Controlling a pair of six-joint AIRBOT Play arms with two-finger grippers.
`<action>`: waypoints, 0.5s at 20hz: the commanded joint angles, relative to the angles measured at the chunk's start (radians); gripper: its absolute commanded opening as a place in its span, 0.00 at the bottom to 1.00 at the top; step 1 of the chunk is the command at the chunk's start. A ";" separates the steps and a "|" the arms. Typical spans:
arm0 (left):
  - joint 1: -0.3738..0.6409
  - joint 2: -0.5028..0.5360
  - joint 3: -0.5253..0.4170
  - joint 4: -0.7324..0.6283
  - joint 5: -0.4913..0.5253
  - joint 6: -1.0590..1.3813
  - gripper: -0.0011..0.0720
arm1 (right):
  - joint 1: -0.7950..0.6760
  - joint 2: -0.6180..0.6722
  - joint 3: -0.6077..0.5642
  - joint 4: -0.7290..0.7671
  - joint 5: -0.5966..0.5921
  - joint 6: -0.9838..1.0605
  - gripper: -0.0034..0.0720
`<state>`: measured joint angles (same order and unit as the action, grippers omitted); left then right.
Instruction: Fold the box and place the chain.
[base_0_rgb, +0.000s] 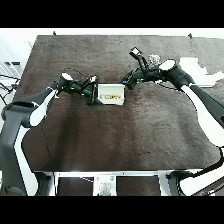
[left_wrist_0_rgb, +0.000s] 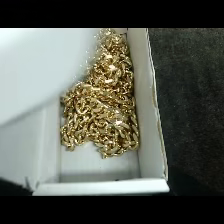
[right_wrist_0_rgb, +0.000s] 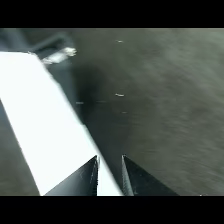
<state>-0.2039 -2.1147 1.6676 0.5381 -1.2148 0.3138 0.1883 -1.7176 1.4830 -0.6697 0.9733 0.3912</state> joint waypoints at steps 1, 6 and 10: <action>0.000 0.000 0.000 0.000 0.000 0.000 0.59 | 0.016 -0.008 0.027 0.005 0.127 -0.011 0.36; 0.000 0.000 0.000 0.000 0.001 0.000 0.59 | 0.050 -0.011 0.035 -0.048 0.161 -0.011 0.37; 0.000 0.000 0.000 0.000 0.000 0.000 0.59 | 0.063 -0.029 0.036 -0.053 0.147 -0.012 0.37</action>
<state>-0.2039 -2.1147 1.6676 0.5381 -1.2148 0.3134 0.2405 -1.7367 1.5166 -0.7101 1.1225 0.3809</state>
